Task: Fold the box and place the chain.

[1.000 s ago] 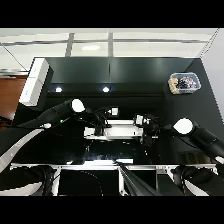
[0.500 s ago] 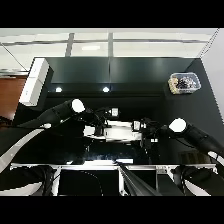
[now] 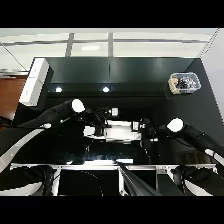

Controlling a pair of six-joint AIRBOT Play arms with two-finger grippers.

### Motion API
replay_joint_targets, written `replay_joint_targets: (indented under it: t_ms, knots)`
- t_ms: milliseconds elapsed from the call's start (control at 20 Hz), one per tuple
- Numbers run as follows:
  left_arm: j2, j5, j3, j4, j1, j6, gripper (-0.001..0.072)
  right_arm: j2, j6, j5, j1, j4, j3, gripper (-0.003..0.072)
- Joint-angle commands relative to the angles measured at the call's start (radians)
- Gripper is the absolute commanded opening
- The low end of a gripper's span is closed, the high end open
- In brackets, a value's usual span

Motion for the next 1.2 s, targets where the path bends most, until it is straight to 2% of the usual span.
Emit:
replay_joint_targets:
  t_ms: [0, 750, 850, 900, 950, 1000, 1050, 1150]
  knots:
    - [0.000, 0.000, 0.000, 0.000, 0.000, 0.000, 0.0026, -0.007, -0.001, -0.012, -0.016, 0.018, 0.000, 0.0708]
    - [0.000, 0.000, 0.000, 0.000, 0.000, 0.000, 0.0026, -0.027, -0.021, 0.014, -0.032, 0.021, 0.000, 0.0706]
    - [0.000, 0.000, 0.000, 0.000, 0.000, 0.000, 0.0026, -0.027, -0.020, 0.014, -0.032, 0.021, 0.000, 0.0606]
    - [0.000, 0.000, 0.000, 0.000, 0.000, 0.000, 0.0026, -0.027, -0.020, 0.015, -0.032, 0.021, 0.000, 0.0606]
    - [0.000, 0.000, 0.000, 0.000, 0.000, 0.000, 0.0026, -0.027, -0.020, 0.016, -0.032, 0.021, 0.000, 0.0501]
    - [0.000, 0.000, 0.000, 0.000, 0.000, 0.000, 0.0026, -0.027, -0.020, 0.020, -0.032, 0.021, 0.000, 0.0432]
    - [0.000, -0.002, 0.000, 0.000, 0.000, 0.000, 0.0026, -0.027, -0.019, 0.022, -0.032, 0.021, 0.000, 0.0407]
    - [0.000, -0.005, 0.000, 0.000, 0.000, 0.000, 0.0027, -0.027, -0.019, 0.022, -0.032, 0.021, 0.000, 0.0407]
